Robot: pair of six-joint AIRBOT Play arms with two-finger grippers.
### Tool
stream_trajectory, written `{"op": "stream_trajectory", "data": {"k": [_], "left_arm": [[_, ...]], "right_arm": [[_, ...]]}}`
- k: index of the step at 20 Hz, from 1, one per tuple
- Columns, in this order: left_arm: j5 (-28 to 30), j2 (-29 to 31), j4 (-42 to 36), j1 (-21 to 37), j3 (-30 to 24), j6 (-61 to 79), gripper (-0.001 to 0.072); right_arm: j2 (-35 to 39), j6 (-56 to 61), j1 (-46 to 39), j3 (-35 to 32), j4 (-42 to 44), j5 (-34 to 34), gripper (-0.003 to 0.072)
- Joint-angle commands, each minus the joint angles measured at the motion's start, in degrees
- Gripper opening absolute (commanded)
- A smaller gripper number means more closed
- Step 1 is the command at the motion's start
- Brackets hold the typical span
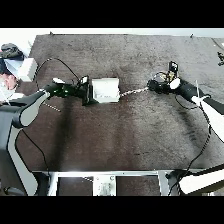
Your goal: Fold the box and place the chain.
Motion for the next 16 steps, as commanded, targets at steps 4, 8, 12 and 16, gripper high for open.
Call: {"op": "stream_trajectory", "data": {"k": [4,8,12,16], "left_arm": [[0.02,-0.02,0.02,0.00,0.00,0.00,0.0326],[-0.02,-0.02,0.02,0.00,0.00,0.00,0.0326],[-0.04,-0.02,0.02,0.00,0.00,0.00,0.0326],[-0.07,-0.02,0.02,0.00,0.00,0.00,0.0326]], "right_arm": [[-3.10,0.17,1.36,0.07,1.49,-2.40,0.0168],[-3.48,0.28,1.36,0.07,1.46,-3.78,0.0031],[-3.45,0.31,1.36,0.11,1.51,-4.57,0.0030],[-1.07,0.09,2.25,0.11,2.51,-2.08,0.0012]]}}
